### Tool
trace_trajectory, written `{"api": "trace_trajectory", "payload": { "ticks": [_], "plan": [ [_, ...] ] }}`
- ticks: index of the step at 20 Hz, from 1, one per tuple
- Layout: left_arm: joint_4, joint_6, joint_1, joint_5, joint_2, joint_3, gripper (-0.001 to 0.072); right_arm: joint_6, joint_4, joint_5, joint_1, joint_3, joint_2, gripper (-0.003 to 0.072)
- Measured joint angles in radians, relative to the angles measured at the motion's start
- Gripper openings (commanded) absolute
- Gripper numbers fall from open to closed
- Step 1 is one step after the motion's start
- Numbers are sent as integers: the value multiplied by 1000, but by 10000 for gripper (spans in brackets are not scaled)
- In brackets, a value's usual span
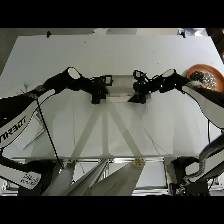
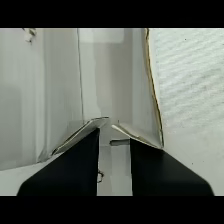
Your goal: Fold the box and place the chain.
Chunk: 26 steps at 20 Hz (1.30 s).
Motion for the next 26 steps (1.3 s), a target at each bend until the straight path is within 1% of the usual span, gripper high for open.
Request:
{"api": "trace_trajectory", "payload": {
  "ticks": [1, 2, 3, 5, 6, 8, 9, 12, 15, 18, 20, 22, 24, 26],
  "plan": [
    [-3, 3, -1, 5, 0, 0, 478, 0, 0, 0, 0, 0, 0, 377],
    [-6, 6, -1, 9, -2, 0, 545, 0, 0, 0, 0, 0, 0, 377],
    [-15, 7, -1, 15, -2, -1, 559, 0, 0, 0, 0, 0, 0, 377],
    [-35, 13, -1, 29, -4, -1, 553, 0, 0, -1, -1, 0, 0, 377],
    [-47, 13, -1, 34, -5, -1, 469, 0, 0, -1, -1, 0, 0, 377],
    [-77, 9, -1, 58, -5, -1, 74, 2, 0, -1, -1, 0, 0, 377],
    [-92, 6, -2, 57, -5, 0, 8, 1, 0, -1, 0, 0, 0, 377],
    [-91, 8, 2, 39, 2, 0, 7, 0, 0, -1, 0, 0, 0, 377],
    [-75, -5, 16, 9, 35, 0, 7, 0, 0, -1, 0, 0, 0, 377],
    [2, -76, 47, -24, 100, 0, 6, 0, 0, -1, 0, 0, 0, 377],
    [81, -207, 80, -55, 148, 0, 8, 0, 0, -1, 0, 0, 0, 377],
    [169, -415, 123, -66, 181, 0, 5, 0, 0, -1, 0, 0, 0, 377],
    [254, -632, 173, -75, 194, 0, 3, 0, 0, -1, 0, 0, 0, 377],
    [310, -810, 216, -96, 193, 0, 2, 0, 0, -1, 0, 0, 0, 377]
  ]
}}
